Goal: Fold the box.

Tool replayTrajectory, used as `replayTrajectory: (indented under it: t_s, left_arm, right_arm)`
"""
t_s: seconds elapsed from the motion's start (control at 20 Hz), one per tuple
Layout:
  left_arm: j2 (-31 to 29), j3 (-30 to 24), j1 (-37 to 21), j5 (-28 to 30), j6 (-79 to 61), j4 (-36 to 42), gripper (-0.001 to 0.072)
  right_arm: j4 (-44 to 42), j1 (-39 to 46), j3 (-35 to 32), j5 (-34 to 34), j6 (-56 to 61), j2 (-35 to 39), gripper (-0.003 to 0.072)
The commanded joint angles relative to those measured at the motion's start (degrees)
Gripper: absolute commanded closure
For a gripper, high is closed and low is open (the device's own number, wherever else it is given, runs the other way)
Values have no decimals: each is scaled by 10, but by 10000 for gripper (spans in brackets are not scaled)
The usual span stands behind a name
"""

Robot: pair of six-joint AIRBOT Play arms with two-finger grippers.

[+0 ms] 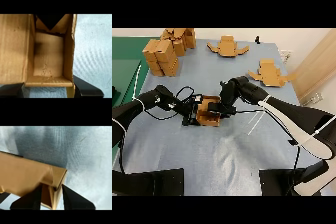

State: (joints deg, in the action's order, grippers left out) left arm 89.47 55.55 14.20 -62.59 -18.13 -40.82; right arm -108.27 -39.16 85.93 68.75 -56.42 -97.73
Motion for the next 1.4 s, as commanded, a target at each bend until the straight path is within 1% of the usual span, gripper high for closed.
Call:
replayTrajectory:
  t_s: [0.0,0.1,0.3,0.35,0.45,0.55,0.7,0.8,0.9,0.95,1.0,1.05,1.1,1.35]
  left_arm:
    - [0,0,0,2,11,-1,688]
    - [0,0,0,3,10,-1,688]
    - [0,0,0,6,10,-1,688]
    - [0,0,0,6,10,-1,688]
    - [0,0,0,7,10,-1,688]
    - [0,0,0,7,10,-1,688]
    - [0,0,0,7,11,-1,688]
    - [0,0,0,7,10,-1,688]
    - [0,0,0,7,11,-2,688]
    - [0,0,0,7,11,-1,688]
    - [0,0,0,7,11,-1,688]
    - [0,0,0,7,11,-1,688]
    - [0,0,0,7,11,-1,688]
    - [0,0,0,6,13,-1,688]
  right_arm:
    - [62,-1,24,75,44,0,314]
    - [70,-3,24,87,45,-2,313]
    - [95,-15,24,76,68,-11,314]
    - [97,-16,24,69,71,-16,314]
    - [89,-20,24,30,76,-25,313]
    - [92,-28,32,19,91,-40,315]
    - [96,-43,58,26,93,-72,317]
    - [129,-50,79,78,113,-89,321]
    - [158,-53,99,134,120,-102,389]
    - [164,-54,104,140,121,-104,409]
    - [167,-55,108,139,121,-105,491]
    - [170,-56,113,135,120,-105,656]
    - [169,-58,118,127,120,-105,681]
    - [172,-63,129,119,120,-105,683]
